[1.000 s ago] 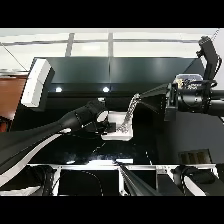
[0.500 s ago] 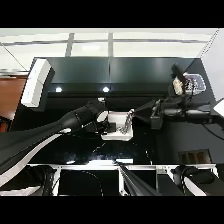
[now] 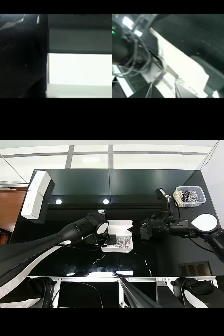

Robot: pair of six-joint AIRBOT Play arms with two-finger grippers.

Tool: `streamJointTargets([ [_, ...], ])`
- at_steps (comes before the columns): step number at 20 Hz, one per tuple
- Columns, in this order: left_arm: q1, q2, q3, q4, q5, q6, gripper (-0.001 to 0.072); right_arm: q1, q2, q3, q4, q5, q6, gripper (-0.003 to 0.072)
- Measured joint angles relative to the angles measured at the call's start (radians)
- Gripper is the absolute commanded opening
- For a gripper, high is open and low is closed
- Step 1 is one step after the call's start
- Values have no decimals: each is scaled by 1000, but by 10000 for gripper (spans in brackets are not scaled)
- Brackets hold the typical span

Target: Fold the box and place the chain.

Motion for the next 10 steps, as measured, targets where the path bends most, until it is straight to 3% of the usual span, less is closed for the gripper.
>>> streamJointTargets([
  [10, 0, -1, 0, -23, 1, 3, 31, -303, -4, 7, -51, 213, -41, 348],
])
